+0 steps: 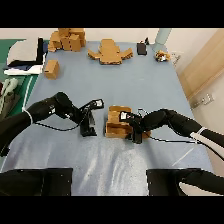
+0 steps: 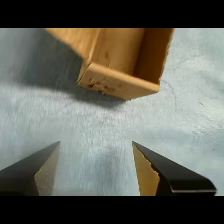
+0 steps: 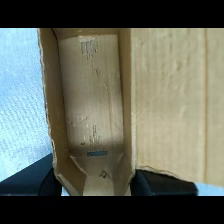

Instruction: Fold the box.

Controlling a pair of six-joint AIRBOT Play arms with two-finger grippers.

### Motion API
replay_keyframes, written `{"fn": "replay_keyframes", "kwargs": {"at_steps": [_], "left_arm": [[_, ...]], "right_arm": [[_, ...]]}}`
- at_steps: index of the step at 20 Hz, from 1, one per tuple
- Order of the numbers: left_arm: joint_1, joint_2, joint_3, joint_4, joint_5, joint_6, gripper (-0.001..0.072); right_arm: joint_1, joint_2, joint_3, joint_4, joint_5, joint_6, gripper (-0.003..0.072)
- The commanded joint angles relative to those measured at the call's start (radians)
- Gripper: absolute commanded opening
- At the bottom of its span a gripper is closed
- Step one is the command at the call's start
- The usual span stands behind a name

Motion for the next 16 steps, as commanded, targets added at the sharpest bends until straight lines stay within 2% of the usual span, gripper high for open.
{"fn": "replay_keyframes", "kwargs": {"at_steps": [1, 5, 9, 16], "left_arm": [[-0.033, -0.023, -0.018, -0.109, 0.054, 0.24, 0.0684], [-0.064, -0.029, -0.018, -0.15, 0.124, 0.27, 0.0684], [-0.079, -0.06, -0.018, -0.163, 0.124, 0.324, 0.0684], [-0.103, -0.074, -0.018, -0.263, 0.122, 0.396, 0.0684]], "right_arm": [[-0.001, 0.0, 0.0, 0.0, 0.0, 0.0, 0.0511], [-0.001, 0.0, 0.0, 0.0, 0.0, 0.0, 0.0511], [-0.001, 0.0, 0.0, 0.0, 0.0, 0.0, 0.051], [-0.001, 0.0, 0.0, 0.0, 0.0, 0.0, 0.051]]}}
